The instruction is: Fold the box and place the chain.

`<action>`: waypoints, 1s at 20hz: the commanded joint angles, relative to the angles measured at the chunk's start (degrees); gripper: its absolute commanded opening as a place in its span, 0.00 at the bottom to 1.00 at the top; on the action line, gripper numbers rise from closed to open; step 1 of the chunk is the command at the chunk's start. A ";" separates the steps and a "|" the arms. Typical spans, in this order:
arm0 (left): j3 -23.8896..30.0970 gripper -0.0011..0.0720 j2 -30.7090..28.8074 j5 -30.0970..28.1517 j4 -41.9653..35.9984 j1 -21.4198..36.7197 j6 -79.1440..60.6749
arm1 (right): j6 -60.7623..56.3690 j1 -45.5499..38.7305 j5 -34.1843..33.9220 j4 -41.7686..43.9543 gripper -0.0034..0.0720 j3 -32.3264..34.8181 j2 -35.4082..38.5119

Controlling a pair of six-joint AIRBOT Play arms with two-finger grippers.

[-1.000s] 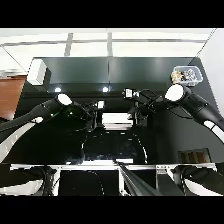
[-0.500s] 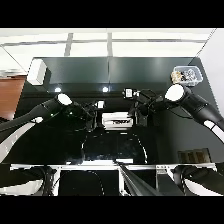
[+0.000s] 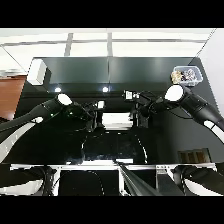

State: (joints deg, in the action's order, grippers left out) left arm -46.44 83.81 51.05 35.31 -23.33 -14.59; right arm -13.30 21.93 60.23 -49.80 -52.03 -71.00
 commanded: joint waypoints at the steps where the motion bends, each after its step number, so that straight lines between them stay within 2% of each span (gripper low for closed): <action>1: -0.02 0.53 0.04 -0.02 0.02 0.00 0.00 | 0.02 0.00 -0.04 -0.15 0.24 -0.02 0.00; 20: -0.02 0.53 0.04 -0.02 0.02 0.00 0.00 | -4.74 0.70 -0.02 -1.09 0.24 1.73 -0.68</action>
State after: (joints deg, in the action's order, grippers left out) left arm -46.44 83.81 51.07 35.35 -23.33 -14.63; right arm -16.78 22.59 60.14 -51.24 -50.30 -71.53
